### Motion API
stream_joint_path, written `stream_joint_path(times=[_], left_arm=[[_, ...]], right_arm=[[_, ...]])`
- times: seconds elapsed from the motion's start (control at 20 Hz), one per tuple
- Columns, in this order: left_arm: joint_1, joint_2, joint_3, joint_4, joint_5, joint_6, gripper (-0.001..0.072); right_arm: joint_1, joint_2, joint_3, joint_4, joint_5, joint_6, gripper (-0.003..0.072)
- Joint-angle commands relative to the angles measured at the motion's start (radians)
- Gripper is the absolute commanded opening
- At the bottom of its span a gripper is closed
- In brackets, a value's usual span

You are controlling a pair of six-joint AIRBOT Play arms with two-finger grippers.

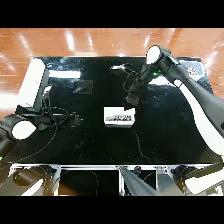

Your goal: Fold the box and place the chain.

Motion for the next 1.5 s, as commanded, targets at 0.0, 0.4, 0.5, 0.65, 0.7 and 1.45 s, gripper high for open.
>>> stream_joint_path(times=[0.0,0.4,0.5,0.65,0.7,1.45], left_arm=[[0.001,-0.001,0.000,0.001,0.001,0.000,0.0508],[0.001,-0.001,0.000,0.008,0.002,0.000,0.0508],[0.000,-0.001,0.000,0.008,0.002,0.000,0.0508],[0.001,-0.001,0.000,0.008,0.002,0.000,0.0508],[0.001,-0.001,0.000,0.008,0.002,0.000,0.0508],[0.000,-0.001,0.000,0.008,0.001,0.000,0.0508]], right_arm=[[0.039,0.000,-0.010,-0.084,-0.056,0.001,0.0705],[0.109,0.000,-0.010,-0.152,-0.067,0.011,0.0701],[0.111,0.000,-0.010,-0.148,-0.056,0.019,0.0469],[0.111,0.000,-0.010,-0.123,-0.050,0.031,0.0473],[0.111,0.001,-0.009,-0.112,-0.048,0.031,0.0474],[0.111,0.043,-0.009,-0.109,-0.026,0.034,0.0471]])
